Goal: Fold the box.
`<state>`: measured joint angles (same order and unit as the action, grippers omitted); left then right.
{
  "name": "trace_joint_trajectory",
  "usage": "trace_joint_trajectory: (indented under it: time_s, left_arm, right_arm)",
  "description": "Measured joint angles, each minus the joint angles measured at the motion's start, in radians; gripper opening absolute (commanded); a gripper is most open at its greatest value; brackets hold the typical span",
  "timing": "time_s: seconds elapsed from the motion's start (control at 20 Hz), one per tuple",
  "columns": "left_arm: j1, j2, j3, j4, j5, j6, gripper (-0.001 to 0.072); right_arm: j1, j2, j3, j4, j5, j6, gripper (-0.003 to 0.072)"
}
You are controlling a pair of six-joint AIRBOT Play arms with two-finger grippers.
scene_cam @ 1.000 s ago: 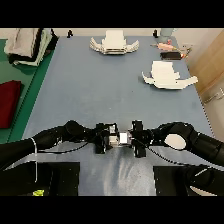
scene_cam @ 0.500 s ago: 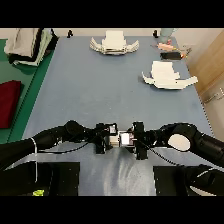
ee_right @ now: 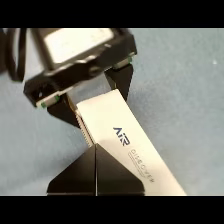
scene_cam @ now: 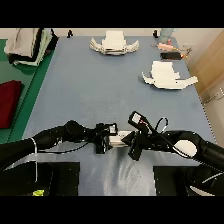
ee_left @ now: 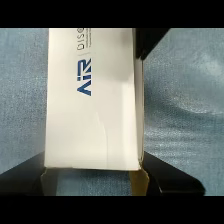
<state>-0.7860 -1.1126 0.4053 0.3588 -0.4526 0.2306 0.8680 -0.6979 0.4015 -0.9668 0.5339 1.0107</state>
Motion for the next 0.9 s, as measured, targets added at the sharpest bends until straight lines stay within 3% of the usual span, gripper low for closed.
trace_joint_trajectory:
  time_s: [0.15,0.3,0.9]
  left_arm:
    - [0.0,0.0,0.0,0.001,-0.001,0.0,0.0536]
    - [0.0,0.0,0.0,0.001,-0.001,0.0,0.0536]
    - [0.0,0.0,0.0,0.001,0.0,0.001,0.0536]
  right_arm:
    - [0.0,0.003,-0.078,0.154,-0.148,0.033,0.0002]
    - [0.0,0.001,-0.121,0.222,-0.218,0.043,0.0002]
    - [0.0,-0.059,-0.202,0.298,-0.281,0.054,0.0002]
